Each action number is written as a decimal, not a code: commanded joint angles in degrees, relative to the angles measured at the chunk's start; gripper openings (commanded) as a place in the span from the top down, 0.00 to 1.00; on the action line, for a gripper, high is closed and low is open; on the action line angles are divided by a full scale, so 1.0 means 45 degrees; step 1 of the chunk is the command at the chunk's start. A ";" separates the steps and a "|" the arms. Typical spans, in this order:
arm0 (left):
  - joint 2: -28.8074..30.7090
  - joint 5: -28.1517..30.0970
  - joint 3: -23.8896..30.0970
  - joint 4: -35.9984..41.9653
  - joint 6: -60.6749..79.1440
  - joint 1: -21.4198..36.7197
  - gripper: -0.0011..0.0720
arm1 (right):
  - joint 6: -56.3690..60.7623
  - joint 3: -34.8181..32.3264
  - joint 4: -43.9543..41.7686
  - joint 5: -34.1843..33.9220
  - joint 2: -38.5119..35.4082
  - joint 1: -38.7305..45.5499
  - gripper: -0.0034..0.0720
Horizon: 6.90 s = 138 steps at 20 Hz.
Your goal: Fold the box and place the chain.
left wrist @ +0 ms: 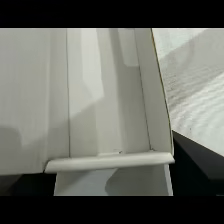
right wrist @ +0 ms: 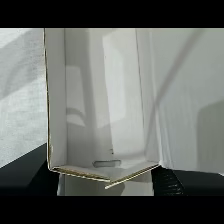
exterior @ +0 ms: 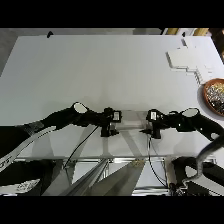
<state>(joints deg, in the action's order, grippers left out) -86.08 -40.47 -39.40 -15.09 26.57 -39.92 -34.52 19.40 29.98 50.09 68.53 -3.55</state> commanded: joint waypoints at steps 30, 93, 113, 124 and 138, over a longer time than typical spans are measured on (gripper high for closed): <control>-0.0136 0.0034 -0.0010 0.0058 0.0005 -0.0117 0.64 | -0.0097 -0.0005 0.1069 -0.0311 -0.0005 -0.0005 0.43; -0.0136 -0.0010 -0.0010 0.0058 0.0005 -0.0117 0.64 | 0.8189 0.1554 0.7218 0.2822 -0.6008 -0.0015 0.52; -0.0136 -0.0010 -0.0010 0.0058 0.0005 -0.0117 0.64 | 0.3555 0.0267 0.2239 0.1370 -0.2798 -0.0015 0.75; -0.0136 -0.0010 -0.0010 0.0058 0.0005 -0.0117 0.64 | 0.3385 0.0267 0.1326 0.0704 -0.1545 -0.1365 0.49; -0.0136 -0.0010 -0.0010 0.0058 0.0005 -0.0117 0.64 | 1.2818 0.0267 0.2278 0.1627 -0.5867 0.1418 0.83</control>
<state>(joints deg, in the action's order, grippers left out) -86.72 -40.58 -39.42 -14.83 26.65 -40.51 8.73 20.58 39.79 56.73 45.76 -0.67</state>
